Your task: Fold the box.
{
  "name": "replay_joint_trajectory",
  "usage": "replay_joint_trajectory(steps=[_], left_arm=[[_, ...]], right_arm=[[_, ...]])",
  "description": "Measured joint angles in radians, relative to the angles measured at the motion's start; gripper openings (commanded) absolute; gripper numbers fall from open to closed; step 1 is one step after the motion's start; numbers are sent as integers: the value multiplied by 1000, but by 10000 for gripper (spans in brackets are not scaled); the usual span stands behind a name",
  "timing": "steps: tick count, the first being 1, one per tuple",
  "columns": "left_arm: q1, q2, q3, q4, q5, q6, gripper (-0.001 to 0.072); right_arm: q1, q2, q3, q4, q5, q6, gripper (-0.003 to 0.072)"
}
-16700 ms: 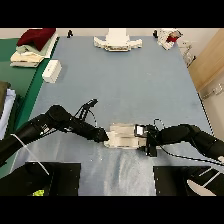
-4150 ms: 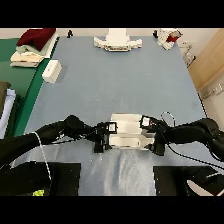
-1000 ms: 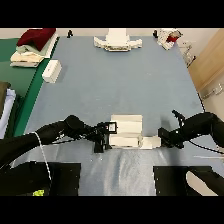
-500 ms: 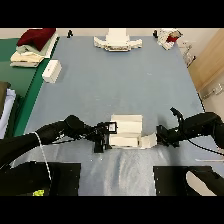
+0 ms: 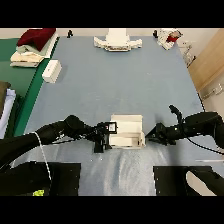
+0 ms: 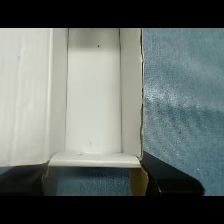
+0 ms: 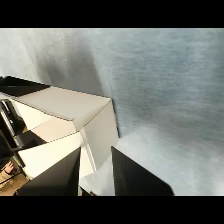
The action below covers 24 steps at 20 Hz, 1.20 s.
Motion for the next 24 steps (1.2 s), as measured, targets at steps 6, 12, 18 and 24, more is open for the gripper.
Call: replay_joint_trajectory(steps=[6,12,18,24], left_arm=[[0,0,0,0,0,0,477],[0,0,0,0,0,0,477],[0,0,0,0,0,0,476],[0,0,0,0,0,0,477]], right_arm=[[58,0,4,40,23,-38,417],[278,-1,30,-35,194,37,404],[525,-27,140,-302,294,336,404],[750,-101,260,-630,262,721,403]])
